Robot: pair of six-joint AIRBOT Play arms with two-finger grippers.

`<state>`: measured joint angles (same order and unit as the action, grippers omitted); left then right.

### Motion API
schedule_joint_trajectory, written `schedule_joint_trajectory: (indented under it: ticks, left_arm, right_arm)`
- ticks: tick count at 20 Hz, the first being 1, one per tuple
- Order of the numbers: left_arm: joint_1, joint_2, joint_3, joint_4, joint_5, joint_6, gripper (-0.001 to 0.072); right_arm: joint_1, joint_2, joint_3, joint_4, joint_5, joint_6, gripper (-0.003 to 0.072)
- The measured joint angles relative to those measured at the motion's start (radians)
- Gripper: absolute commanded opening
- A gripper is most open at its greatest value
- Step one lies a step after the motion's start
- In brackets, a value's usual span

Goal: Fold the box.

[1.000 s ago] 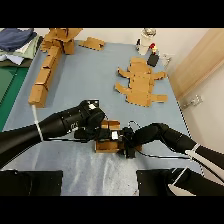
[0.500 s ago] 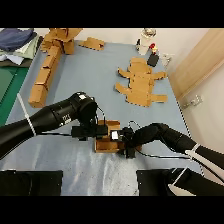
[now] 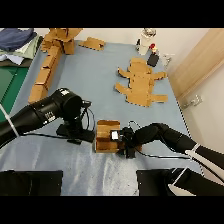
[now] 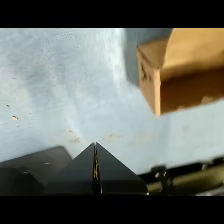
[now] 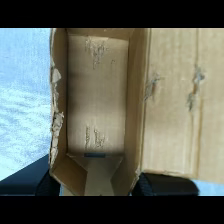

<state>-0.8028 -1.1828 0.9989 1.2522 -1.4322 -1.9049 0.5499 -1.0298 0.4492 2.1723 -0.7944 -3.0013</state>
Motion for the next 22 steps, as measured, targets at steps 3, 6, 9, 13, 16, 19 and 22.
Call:
schedule_joint_trajectory:
  ticks: [3, 6, 9, 13, 16, 19, 22]
  left_arm:
    - [0.078, 0.026, -0.103, -0.177, -0.009, 0.363, 0.0012]
    - [0.179, 0.035, -0.187, -0.391, -0.006, 0.762, 0.0012]
    - [0.25, 0.037, -0.223, -0.473, 0.036, 1.07, 0.0014]
    - [0.32, 0.036, -0.274, -0.457, 0.257, 1.281, 0.0693]
    - [0.317, 0.036, -0.339, -0.456, 0.457, 1.46, 0.0694]
    - [0.28, 0.036, -0.406, -0.49, 0.56, 1.707, 0.0694]
    - [0.257, 0.036, -0.451, -0.599, 0.624, 1.909, 0.0694]
  right_arm:
    - [0.0, 0.0, 0.0, 0.0, 0.0, 0.0, 0.0515]
    - [0.0, 0.0, 0.0, 0.0, 0.0, 0.0, 0.0515]
    - [0.0, 0.0, 0.0, 0.0, 0.0, 0.0, 0.0515]
    - [0.0, 0.0, 0.0, 0.0, 0.0, 0.0, 0.0515]
    - [0.0, 0.0, 0.0, 0.0, 0.0, 0.0, 0.0515]
    - [0.0, 0.0, 0.0, 0.0, 0.0, 0.0, 0.0515]
    - [0.0, 0.0, 0.0, 0.0, 0.0, 0.0, 0.0515]
